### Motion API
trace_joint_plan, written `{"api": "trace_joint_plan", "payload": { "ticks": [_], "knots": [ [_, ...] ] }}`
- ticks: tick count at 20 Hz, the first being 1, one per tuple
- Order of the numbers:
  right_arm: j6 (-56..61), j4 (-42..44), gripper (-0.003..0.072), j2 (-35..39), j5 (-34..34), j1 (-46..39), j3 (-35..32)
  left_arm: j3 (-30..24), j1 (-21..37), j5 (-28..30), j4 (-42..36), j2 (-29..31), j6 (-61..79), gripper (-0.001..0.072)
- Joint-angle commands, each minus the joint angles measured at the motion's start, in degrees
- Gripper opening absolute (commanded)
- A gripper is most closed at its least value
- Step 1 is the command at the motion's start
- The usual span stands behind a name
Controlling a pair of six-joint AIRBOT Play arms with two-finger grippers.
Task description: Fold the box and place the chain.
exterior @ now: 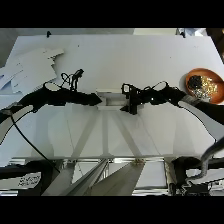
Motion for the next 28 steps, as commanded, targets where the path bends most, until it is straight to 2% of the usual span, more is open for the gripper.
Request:
{"api": "trace_joint_plan", "payload": {
  "ticks": [1,3,6,8,12,13,23,26,28],
  "knots": [
    [0.0,0.0,0.0432,0.0,0.0,0.0,0.0,0.6,-1.3,1.9,7.1,1.8,-4.9,0.0404],
    [0.0,0.0,0.0432,0.0,0.0,0.0,0.0,1.3,-3.1,2.2,11.1,1.8,-7.5,0.0406],
    [0.0,0.0,0.0432,0.0,0.0,0.0,0.0,2.7,-6.0,3.9,11.1,1.8,-8.0,0.0406],
    [0.0,0.0,0.0432,0.0,0.0,0.0,0.0,3.9,-7.5,6.0,14.1,1.7,-12.8,0.0403],
    [0.0,0.0,0.0432,0.0,0.0,0.0,0.0,6.7,-9.6,4.0,34.8,1.7,-30.0,0.0402],
    [0.0,0.0,0.0432,0.0,0.0,0.0,0.0,7.0,-9.8,3.3,37.1,1.7,-32.2,0.0402],
    [0.0,0.0,0.0432,0.0,0.0,0.0,0.0,7.5,-11.6,2.1,37.8,1.7,-44.0,0.0386],
    [0.0,0.0,0.0432,0.0,0.0,0.0,0.0,10.4,-12.9,0.9,38.1,1.7,-46.3,0.0367],
    [0.0,0.0,0.0432,0.0,0.0,0.0,0.0,12.5,-14.2,-0.2,41.0,1.1,-47.9,0.0343]
  ]
}}
